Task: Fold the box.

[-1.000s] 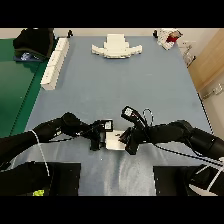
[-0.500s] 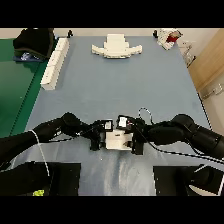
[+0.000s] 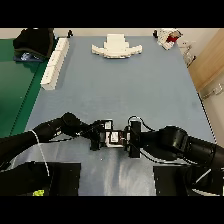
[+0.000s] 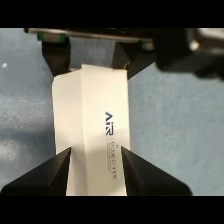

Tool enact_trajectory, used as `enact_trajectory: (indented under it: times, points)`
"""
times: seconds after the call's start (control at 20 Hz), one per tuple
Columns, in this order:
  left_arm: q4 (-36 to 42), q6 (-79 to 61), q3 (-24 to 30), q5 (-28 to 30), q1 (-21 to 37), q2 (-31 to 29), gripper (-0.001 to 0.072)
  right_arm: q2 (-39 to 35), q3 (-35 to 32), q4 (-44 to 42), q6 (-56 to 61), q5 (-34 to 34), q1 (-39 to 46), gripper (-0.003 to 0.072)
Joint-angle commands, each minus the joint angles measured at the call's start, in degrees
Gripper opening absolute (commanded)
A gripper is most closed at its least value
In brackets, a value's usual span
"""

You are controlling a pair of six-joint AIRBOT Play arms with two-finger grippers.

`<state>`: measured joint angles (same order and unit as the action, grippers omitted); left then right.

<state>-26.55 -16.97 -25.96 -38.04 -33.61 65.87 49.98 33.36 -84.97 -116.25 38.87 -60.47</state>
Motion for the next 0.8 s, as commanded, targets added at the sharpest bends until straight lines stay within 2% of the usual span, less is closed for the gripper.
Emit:
enact_trajectory:
  times: [0.0,0.1,0.15,0.2,0.35,0.45,0.55,0.7,0.75]
  points:
    - [0.0,-0.1,0.0,0.0,0.0,-0.1,0.0499,0.4,-0.2,5.5,3.3,-3.0,-1.6,0.0491]
    - [0.0,-0.1,0.0,0.0,0.0,-0.1,0.0499,1.5,-0.2,5.4,3.3,-2.9,-1.6,0.0491]
    - [0.0,-0.1,0.0,0.0,0.0,-0.1,0.0500,2.1,-0.2,5.4,3.3,-2.9,-1.6,0.0464]
    - [0.0,-0.1,0.0,0.0,0.0,-0.1,0.0499,2.6,-0.2,5.4,3.3,-2.9,-1.6,0.0408]
    - [0.0,-0.1,0.0,0.0,0.0,-0.1,0.0499,2.6,-0.2,5.4,3.3,-2.8,-2.4,0.0408]
    - [0.0,-0.1,0.0,0.0,0.0,-0.1,0.0499,2.4,-0.2,5.2,3.3,-2.8,-2.5,0.0413]
    - [0.0,-0.1,0.0,0.0,0.0,-0.1,0.0499,1.6,-0.1,5.2,3.2,-2.7,-2.5,0.0477]
    - [0.0,-0.1,0.0,0.0,0.0,-0.1,0.0499,0.5,-0.1,5.3,2.5,-2.3,-2.5,0.0477]
    - [0.0,-0.1,0.0,0.0,0.0,-0.1,0.0500,0.3,-0.1,5.2,2.1,-2.2,-2.5,0.0510]
